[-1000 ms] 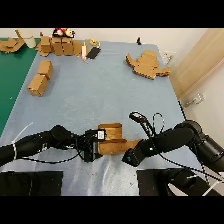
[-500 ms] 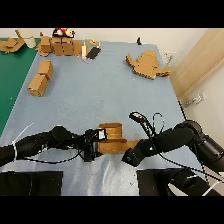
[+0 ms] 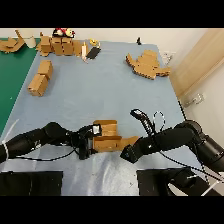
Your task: Fold the box.
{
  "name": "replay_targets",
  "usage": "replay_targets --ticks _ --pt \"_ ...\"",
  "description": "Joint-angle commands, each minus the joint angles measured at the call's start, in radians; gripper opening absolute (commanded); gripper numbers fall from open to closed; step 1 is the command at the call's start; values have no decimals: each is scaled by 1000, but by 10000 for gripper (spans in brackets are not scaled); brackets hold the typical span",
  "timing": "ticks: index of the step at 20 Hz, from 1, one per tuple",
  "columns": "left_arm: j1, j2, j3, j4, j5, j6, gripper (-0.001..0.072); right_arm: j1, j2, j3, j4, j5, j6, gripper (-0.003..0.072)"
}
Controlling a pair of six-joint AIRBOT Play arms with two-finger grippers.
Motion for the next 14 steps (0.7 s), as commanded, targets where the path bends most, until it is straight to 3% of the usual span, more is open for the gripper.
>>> replay_targets --ticks 1,8,14 --pt "67 18 0 106 -159 -32 493 0 1 1 -2 68 12 704" --pt "76 18 1 104 -154 -32 494 0 1 1 -19 134 39 703" --pt "74 18 1 92 -79 31 494 0 1 1 -27 149 39 703"
